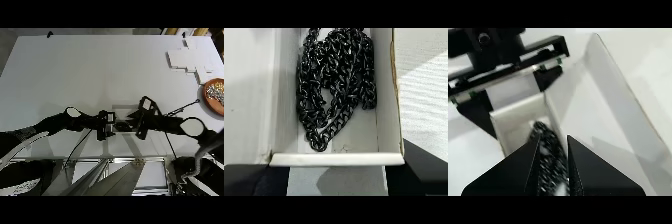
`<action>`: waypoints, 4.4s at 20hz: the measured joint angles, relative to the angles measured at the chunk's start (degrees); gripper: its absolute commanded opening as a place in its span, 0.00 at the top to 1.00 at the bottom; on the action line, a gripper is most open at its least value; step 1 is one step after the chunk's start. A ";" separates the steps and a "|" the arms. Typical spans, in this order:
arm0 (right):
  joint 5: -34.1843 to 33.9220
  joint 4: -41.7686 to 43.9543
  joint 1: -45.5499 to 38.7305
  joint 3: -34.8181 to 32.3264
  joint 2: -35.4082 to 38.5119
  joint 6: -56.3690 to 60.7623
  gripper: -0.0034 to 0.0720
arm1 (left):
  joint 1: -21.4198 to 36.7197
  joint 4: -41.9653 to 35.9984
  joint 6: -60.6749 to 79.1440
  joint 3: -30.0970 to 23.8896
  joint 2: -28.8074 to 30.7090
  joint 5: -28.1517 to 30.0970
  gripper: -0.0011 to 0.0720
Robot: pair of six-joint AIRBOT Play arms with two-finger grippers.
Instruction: Fold the box and place the chain.
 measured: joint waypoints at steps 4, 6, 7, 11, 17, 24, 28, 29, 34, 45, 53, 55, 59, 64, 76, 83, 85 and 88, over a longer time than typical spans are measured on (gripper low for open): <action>11.13 -16.70 -8.33 0.20 3.85 -0.26 0.69 | 0.00 0.00 0.00 0.00 0.00 0.00 0.64; 14.10 -22.05 -12.02 -0.50 4.52 -2.05 0.56 | 0.00 0.02 0.02 0.00 0.00 0.00 0.64; 14.86 -23.30 -13.38 -1.07 4.57 -3.61 0.56 | 0.00 0.00 0.02 0.00 0.00 0.00 0.64; 15.87 -25.07 -16.15 -3.45 2.45 -10.69 0.67 | 0.00 0.00 0.02 0.00 0.00 0.02 0.64; 12.79 -21.94 -17.05 -5.88 -1.95 -21.40 0.67 | 0.00 0.02 0.02 0.00 0.00 0.02 0.64; 9.79 -15.34 -17.14 -6.36 -6.91 -32.94 0.71 | 0.00 0.02 0.00 0.00 0.00 0.00 0.64; 9.11 -14.23 -17.14 -6.40 -8.79 -35.04 0.75 | 0.00 0.02 0.02 0.00 0.00 0.00 0.64; 8.70 -13.79 -17.14 -6.40 -9.05 -35.39 0.75 | 0.00 0.02 0.00 0.00 0.00 0.00 0.64; 7.67 -10.43 -17.14 -6.40 -9.55 -35.87 0.91 | 0.00 0.00 0.02 0.00 0.00 0.00 0.64; 8.33 -8.87 -17.16 -6.40 -2.23 -21.18 0.93 | 0.00 0.00 0.02 0.00 0.00 0.02 0.64; 15.52 2.93 -15.30 -6.45 10.64 -17.22 0.93 | 0.00 0.02 0.00 0.00 0.00 0.02 0.64; 13.99 7.96 -12.24 -6.45 10.93 -17.51 0.93 | 0.00 0.02 0.00 0.00 0.00 0.02 0.64; 5.62 14.45 -3.08 -6.45 7.41 -18.08 0.93 | 0.00 0.02 0.02 0.00 0.00 0.02 0.64; -5.86 17.66 6.23 -6.43 -1.75 -17.22 0.63 | 0.00 0.00 0.00 0.00 0.00 0.02 0.64; 3.61 -4.70 -12.07 -5.35 9.57 -10.56 0.79 | 0.00 0.02 0.00 0.00 0.00 0.02 0.64; 9.92 -20.94 -20.65 -7.63 4.55 -15.39 0.59 | 0.00 0.02 0.02 0.00 0.00 0.00 0.64; 10.21 -19.34 -21.14 -7.87 1.92 -19.32 0.59 | 0.00 0.02 0.02 0.00 0.00 0.00 0.64; 10.29 -15.08 -20.74 -8.00 -1.40 -25.77 0.59 | 0.00 0.02 0.00 0.00 0.00 0.00 0.64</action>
